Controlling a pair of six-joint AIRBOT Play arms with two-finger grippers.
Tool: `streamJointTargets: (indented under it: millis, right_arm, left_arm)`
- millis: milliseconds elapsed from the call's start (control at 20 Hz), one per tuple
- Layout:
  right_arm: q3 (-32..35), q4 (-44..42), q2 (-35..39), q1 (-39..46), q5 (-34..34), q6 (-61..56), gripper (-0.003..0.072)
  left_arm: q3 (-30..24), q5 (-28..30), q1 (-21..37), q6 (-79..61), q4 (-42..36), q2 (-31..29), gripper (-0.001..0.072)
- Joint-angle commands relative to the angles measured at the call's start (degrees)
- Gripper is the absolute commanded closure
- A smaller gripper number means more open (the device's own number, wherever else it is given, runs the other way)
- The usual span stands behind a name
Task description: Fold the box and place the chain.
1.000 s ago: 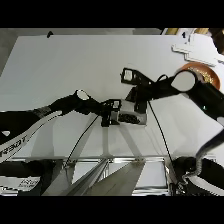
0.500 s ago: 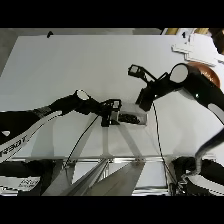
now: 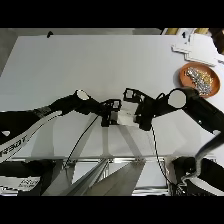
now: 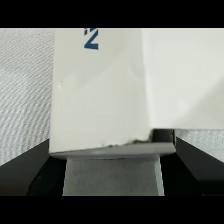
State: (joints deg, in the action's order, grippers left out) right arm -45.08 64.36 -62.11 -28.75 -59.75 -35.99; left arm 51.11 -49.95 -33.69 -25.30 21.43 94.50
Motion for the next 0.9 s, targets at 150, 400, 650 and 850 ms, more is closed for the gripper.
streamJointTargets:
  millis: [150, 400, 650, 850]
  right_arm:
    - [2.7, 0.3, 1.2, -2.0, 6.2, 3.1, 0.0353]
    - [2.7, 0.6, 1.1, -1.9, 8.0, 6.5, 0.0538]
    - [2.7, 1.8, 1.2, -1.9, 8.0, 6.5, 0.0650]
    - [2.7, 1.6, 1.4, -1.9, 8.0, 6.5, 0.0667]
  left_arm:
    - [0.0, 0.0, 0.0, 0.0, 0.0, 0.0, 0.0502]
    - [0.0, 0.0, 0.0, 0.0, 0.0, 0.0, 0.0502]
    - [0.0, 0.0, 0.0, 0.0, 0.0, 0.0, 0.0502]
    - [0.0, 0.0, 0.0, 0.0, 0.0, 0.0, 0.0502]
